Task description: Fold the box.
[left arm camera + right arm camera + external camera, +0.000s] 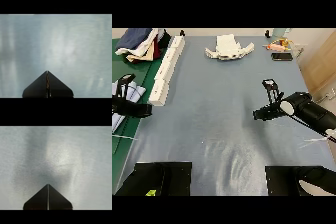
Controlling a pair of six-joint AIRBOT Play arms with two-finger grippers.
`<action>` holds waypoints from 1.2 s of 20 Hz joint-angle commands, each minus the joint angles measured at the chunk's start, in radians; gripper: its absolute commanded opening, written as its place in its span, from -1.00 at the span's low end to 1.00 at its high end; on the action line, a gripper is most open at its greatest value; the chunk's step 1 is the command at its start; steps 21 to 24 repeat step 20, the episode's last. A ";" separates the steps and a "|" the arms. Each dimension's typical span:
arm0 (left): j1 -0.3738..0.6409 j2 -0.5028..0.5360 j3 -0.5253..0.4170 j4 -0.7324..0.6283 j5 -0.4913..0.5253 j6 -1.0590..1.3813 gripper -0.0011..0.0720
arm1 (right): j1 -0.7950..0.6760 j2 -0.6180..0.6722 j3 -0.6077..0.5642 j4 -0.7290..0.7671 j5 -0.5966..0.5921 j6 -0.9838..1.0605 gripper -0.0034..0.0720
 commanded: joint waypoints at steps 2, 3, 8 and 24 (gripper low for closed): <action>-0.329 -0.037 0.035 -0.035 0.070 -0.185 -0.93 | 0.000 -0.132 0.132 0.096 0.010 -0.079 -0.90; -0.407 -0.085 0.064 -0.035 0.080 -0.222 -0.93 | 0.000 -0.166 0.187 0.101 0.027 -0.081 -0.90; -0.617 -0.325 0.235 -0.060 0.128 -0.311 -0.93 | 0.000 -0.282 0.391 0.154 0.053 -0.080 -0.90; -0.661 -0.389 0.287 -0.085 0.177 -0.311 -0.93 | 0.000 -0.286 0.409 0.209 0.043 -0.080 -0.90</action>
